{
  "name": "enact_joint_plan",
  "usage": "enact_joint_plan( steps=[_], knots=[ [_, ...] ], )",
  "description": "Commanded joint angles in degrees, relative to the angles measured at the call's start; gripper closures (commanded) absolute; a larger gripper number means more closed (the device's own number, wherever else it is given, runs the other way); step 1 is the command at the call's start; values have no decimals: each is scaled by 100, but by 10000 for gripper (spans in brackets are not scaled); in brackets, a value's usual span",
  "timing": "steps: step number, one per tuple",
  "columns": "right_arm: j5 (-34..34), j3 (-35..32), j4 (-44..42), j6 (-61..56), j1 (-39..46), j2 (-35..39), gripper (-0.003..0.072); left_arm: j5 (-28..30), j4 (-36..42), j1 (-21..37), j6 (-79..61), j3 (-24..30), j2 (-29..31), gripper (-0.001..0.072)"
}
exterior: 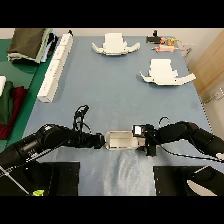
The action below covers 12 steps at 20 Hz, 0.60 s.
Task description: Fold the box.
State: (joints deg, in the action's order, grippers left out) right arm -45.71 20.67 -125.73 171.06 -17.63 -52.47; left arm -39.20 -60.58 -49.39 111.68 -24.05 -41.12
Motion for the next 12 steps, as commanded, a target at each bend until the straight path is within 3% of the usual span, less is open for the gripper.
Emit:
enact_joint_plan(
  steps=[1, 6, 12],
  knots=[
    [2, -2, -2, -4, 2, 4, 247, 26, 37, 98, 31, -7, 7, 288],
    [2, -2, -2, -2, 2, 4, 247, 26, 422, 439, 109, -7, 7, 288],
    [2, -2, -2, -2, 0, 4, 247, 63, 710, 448, -127, -7, 7, 287]
  ],
)
